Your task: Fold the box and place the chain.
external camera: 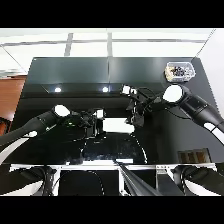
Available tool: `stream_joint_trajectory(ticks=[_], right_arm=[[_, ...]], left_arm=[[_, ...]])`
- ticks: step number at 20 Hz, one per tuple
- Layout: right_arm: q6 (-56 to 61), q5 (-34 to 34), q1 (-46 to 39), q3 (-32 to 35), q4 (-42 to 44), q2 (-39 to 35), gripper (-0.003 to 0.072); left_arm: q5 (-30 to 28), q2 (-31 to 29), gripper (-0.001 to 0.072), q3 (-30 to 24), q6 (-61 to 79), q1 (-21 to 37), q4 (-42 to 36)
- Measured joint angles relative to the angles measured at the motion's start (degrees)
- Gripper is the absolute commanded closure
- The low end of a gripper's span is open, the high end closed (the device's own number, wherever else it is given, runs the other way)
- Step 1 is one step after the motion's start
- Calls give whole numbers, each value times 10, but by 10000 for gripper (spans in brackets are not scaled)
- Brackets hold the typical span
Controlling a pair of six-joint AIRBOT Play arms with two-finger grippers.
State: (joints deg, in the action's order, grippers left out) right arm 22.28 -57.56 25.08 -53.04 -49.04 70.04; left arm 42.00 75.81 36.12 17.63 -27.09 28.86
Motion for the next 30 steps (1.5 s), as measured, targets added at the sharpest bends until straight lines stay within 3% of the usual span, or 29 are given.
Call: stream_joint_trajectory(ticks=[11,12,14,15,30], right_arm=[[-28,-19,13,9,22,7,-21],[-28,-16,15,9,20,7,30],[-28,-8,20,9,11,8,395],[-28,-7,21,9,8,8,493],[-24,-24,25,11,-7,8,496]], left_arm=[[0,0,439,0,0,0,0],[0,0,439,0,0,0,0],[0,0,439,0,0,0,0],[0,0,439,0,0,0,0],[0,0,439,0,0,0,0]])
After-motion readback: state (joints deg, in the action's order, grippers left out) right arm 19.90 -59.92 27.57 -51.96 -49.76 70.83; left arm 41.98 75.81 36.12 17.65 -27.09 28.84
